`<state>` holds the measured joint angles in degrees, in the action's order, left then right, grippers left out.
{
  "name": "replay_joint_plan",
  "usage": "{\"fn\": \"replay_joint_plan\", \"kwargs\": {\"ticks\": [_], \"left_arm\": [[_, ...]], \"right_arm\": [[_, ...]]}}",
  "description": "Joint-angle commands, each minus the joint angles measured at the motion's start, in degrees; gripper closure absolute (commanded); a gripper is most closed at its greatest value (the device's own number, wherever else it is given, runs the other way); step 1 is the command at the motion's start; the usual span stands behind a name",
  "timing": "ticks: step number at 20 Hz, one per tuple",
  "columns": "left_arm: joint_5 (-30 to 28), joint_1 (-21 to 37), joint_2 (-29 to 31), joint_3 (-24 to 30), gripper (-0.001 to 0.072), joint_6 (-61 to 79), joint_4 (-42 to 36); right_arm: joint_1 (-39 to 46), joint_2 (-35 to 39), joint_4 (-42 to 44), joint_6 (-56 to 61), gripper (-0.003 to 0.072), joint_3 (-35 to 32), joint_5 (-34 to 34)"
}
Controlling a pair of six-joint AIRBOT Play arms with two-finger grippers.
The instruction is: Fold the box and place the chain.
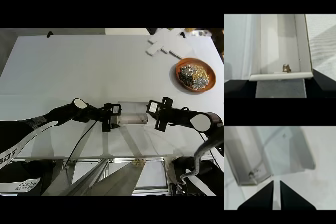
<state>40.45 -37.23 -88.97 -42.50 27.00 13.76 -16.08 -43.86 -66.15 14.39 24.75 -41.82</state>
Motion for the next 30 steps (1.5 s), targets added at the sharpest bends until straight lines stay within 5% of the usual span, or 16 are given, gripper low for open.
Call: {"fn": "replay_joint_plan", "kwargs": {"ticks": [1, 8, 30], "left_arm": [[0.1, 0.0, 0.0, 0.0, 0.0698, 0.0, 0.0], [0.1, 0.0, 0.0, 0.0, 0.0698, 0.0, 0.0], [0.1, 0.0, 0.0, 0.0, 0.0698, 0.0, 0.0]], "right_arm": [[0.0, -2.6, -6.7, -4.9, 0.0527, 0.0, -3.5], [0.0, -10.1, -1.1, -22.7, 0.0504, -0.1, -1.6], [0.0, -13.3, 14.6, -28.5, 0.0537, -0.1, 1.4]]}}
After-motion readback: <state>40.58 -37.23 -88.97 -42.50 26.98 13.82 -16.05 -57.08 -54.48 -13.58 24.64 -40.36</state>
